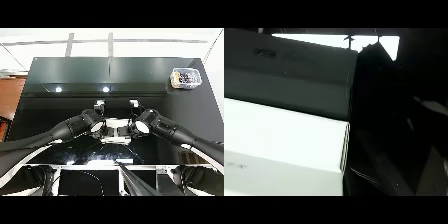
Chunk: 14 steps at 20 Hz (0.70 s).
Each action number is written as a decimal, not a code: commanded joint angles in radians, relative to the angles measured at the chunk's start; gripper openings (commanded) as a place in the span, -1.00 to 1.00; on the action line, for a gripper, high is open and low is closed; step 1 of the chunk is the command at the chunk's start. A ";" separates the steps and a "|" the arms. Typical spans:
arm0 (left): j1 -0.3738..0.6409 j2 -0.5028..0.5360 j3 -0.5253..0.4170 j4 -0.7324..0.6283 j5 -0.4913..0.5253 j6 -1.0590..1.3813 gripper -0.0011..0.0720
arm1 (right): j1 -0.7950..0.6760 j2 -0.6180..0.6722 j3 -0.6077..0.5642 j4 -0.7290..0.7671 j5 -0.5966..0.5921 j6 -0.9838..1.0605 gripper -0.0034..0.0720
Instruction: Fold the box and place the chain.
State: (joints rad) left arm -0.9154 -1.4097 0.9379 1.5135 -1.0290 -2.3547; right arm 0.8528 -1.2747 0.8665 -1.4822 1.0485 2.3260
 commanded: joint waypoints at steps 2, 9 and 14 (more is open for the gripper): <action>0.001 0.000 0.001 0.000 0.000 0.001 -0.90 | 0.015 -0.048 0.019 -0.038 0.023 0.038 -0.34; 0.000 0.000 0.001 0.000 0.000 0.001 -0.90 | 0.014 -0.071 0.019 -0.067 0.021 0.038 -0.42; 0.000 0.000 0.001 0.000 0.000 0.001 -0.90 | 0.014 -0.071 0.019 -0.060 -0.021 0.047 -0.69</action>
